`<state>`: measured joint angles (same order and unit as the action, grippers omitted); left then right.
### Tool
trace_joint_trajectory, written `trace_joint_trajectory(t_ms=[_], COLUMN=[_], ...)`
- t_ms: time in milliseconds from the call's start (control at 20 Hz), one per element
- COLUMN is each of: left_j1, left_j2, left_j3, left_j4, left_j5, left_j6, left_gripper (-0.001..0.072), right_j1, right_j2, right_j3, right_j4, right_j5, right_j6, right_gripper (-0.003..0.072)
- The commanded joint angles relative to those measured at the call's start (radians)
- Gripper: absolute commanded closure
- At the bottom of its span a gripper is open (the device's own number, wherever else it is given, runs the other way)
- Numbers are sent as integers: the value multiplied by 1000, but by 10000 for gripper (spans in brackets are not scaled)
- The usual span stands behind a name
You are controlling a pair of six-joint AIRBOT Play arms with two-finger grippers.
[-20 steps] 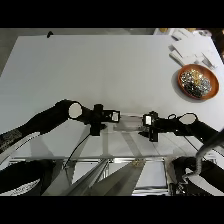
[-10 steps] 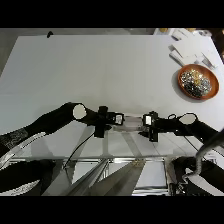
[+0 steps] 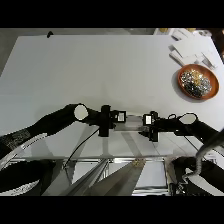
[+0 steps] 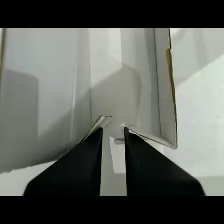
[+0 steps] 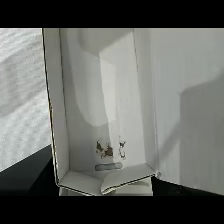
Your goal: Fold the box and place the chain.
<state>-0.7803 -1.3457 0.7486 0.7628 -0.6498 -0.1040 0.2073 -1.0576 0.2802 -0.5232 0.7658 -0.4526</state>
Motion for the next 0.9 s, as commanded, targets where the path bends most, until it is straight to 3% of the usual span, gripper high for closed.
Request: trace_joint_trajectory(t_ms=[0, 150, 250, 300, 400, 450, 600, 850], left_j1=[-13, -10, -6, -2, 16, 28, 71, 167], left_j2=[-19, -20, -10, 0, 35, 65, 172, 310], left_j3=[-1, 0, 0, 0, 0, 0, 0, 0], left_j4=[-45, -40, 3, 22, 71, 104, 227, 460], left_j5=[0, -11, -23, -37, -94, -140, -243, -323], left_j6=[-14, -74, -136, -173, -262, -313, -615, -1436], left_gripper=[427, 292, 304, 357, 616, 701, 704, 704], right_j1=[0, 0, 0, 0, 0, 0, 0, 0], right_j2=[0, 0, 0, 0, 0, 0, 0, 0], right_j3=[0, 0, 0, 0, 0, 0, 0, 0], right_j4=[0, 0, 0, 0, 0, 0, 0, 0], right_j5=[2, 2, 2, 2, 2, 2, 2, 2], right_j6=[0, 0, -1, -1, 0, -1, -1, 0], right_gripper=[371, 371, 371, 371, 371, 371, 371, 371])
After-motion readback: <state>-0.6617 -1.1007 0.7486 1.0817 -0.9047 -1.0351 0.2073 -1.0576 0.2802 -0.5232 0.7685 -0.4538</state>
